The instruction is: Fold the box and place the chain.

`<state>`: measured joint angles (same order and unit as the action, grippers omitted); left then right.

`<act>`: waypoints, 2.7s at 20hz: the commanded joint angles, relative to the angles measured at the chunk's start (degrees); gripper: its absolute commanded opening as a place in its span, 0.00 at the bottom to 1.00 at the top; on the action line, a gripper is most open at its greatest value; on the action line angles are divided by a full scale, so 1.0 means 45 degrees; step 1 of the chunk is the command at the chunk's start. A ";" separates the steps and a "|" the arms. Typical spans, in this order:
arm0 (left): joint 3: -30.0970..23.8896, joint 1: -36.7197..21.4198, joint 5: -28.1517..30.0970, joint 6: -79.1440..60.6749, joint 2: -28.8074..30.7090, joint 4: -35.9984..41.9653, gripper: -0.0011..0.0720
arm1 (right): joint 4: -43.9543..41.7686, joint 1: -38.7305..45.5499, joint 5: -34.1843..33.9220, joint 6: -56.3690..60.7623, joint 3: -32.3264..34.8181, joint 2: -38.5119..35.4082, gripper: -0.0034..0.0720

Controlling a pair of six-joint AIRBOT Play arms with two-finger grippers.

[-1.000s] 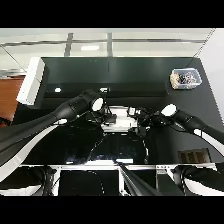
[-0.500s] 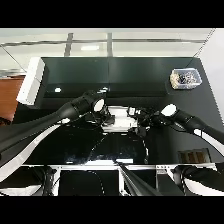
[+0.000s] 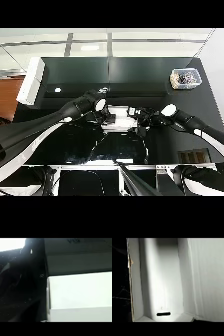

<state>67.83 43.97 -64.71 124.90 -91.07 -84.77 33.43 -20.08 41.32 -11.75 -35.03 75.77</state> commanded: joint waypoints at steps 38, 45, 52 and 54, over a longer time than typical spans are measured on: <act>0.0369 -0.0170 -0.0355 0.0015 -0.0107 0.0034 0.05 | -0.0136 -0.0005 -0.0151 -0.0015 -0.0005 0.0005 0.70; 0.0369 -0.0248 -0.0311 0.0350 -0.0107 0.0044 0.05 | 0.0364 0.0024 0.0350 0.0369 -0.0005 -0.0194 0.98; 0.0369 -0.0219 -0.0228 0.0345 -0.0107 0.0034 0.05 | 0.2608 0.0024 0.0447 0.0835 -0.0005 -0.1302 0.97; 0.0369 -0.0219 -0.0233 0.0340 -0.0107 0.0034 0.05 | 0.2467 0.0019 0.0442 0.0661 -0.0005 -0.1302 0.97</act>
<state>69.45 42.96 -65.91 126.41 -91.53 -84.58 42.72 -19.99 43.27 -8.49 -34.98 70.63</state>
